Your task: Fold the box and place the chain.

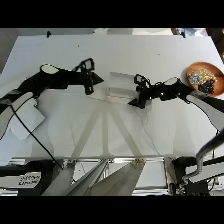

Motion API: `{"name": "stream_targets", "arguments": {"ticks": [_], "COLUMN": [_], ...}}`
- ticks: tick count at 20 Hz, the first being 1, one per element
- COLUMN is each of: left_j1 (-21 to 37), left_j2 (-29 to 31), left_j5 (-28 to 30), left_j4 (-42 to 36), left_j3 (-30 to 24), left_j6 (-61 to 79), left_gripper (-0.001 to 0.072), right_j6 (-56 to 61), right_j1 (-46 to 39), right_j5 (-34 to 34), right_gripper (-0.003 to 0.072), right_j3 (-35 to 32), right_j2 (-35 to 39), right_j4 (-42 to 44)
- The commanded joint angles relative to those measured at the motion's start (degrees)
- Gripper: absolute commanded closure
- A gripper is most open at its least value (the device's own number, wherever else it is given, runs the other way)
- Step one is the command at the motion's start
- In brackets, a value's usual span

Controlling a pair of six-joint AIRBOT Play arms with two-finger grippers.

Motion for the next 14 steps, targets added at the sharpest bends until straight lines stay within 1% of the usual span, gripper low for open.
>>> {"name": "stream_targets", "arguments": {"ticks": [1, 3, 5, 6, 7, 9, 12, 14], "left_j1": [6.23, 9.20, 10.80, 11.10, 11.28, 10.82, 8.41, 6.36], "left_j2": [4.98, 5.31, 4.52, 3.80, 2.78, 0.24, -4.20, -5.95], "left_j5": [-0.26, -0.07, 0.66, 0.61, 0.63, 0.24, -0.35, -0.59], "left_j4": [7.69, 16.13, 28.57, 32.35, 33.53, 30.58, 29.64, 29.40], "left_j3": [-0.98, -0.98, -0.98, -1.01, -1.01, -0.98, -0.98, -0.98], "left_j6": [-26.71, -40.48, -55.43, -60.52, -62.82, -63.01, -66.14, -66.18], "left_gripper": [0.0697, 0.0698, 0.0699, 0.0699, 0.0701, 0.0703, 0.0705, 0.0705], "right_j6": [-0.02, -0.04, -0.04, -0.04, -0.02, -0.02, -0.04, -0.04], "right_j1": [0.00, 0.00, 0.00, 0.00, 0.00, 0.00, 0.00, 0.00], "right_j5": [0.04, 0.02, 0.02, 0.02, 0.02, 0.02, 0.02, 0.02], "right_gripper": [0.0230, 0.0230, 0.0230, 0.0230, 0.0230, 0.0230, 0.0230, 0.0230], "right_j3": [0.02, 0.02, 0.02, 0.02, 0.02, 0.02, 0.02, 0.02], "right_j2": [-0.04, -0.04, -0.04, -0.04, -0.04, -0.04, -0.04, -0.04], "right_j4": [-0.02, -0.02, -0.02, -0.02, -0.02, -0.02, -0.04, -0.04]}}
